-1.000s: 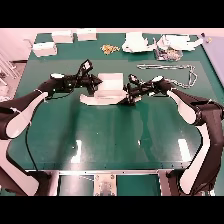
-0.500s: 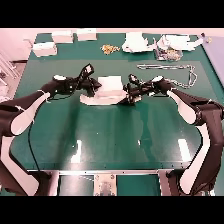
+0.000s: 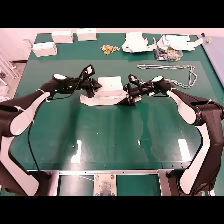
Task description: Fold the box and place the chain.
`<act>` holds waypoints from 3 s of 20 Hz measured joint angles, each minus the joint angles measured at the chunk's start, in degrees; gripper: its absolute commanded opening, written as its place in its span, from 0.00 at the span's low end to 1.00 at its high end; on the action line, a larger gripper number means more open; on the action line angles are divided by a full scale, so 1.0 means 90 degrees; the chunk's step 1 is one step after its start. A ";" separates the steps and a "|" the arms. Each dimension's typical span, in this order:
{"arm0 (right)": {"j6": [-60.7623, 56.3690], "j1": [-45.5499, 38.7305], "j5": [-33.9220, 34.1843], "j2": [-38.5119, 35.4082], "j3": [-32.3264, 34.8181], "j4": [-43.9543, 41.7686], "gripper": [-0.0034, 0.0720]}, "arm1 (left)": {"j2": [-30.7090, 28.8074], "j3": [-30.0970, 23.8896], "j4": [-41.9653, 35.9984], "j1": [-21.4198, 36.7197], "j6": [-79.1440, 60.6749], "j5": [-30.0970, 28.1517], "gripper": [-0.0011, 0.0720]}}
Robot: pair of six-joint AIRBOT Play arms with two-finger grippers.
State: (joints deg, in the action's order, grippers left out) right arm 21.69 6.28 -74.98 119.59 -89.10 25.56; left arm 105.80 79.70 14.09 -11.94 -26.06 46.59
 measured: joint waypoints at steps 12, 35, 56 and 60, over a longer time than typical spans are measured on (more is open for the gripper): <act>-0.0002 0.0000 0.0000 0.0000 0.0000 -0.0007 0.82 | -0.0991 0.0012 0.3106 0.0469 0.2589 0.1338 0.79; -0.0002 0.0000 0.0002 0.0000 0.0000 -0.0012 0.82 | -0.0255 0.0015 0.3089 0.0141 0.2395 0.1290 0.72; -0.0002 0.0000 0.0000 0.0000 0.0000 -0.0010 0.82 | -0.0347 0.0015 0.2756 0.0041 0.1955 0.1350 0.55; -0.0002 0.0000 0.0000 0.0000 0.0000 -0.0010 0.82 | -0.0342 0.0015 0.2635 0.0034 0.1836 0.1338 0.44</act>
State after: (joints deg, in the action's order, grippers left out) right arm 21.67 6.28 -74.98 119.59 -89.10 25.47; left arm 102.72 79.83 37.80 -11.64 -9.54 58.63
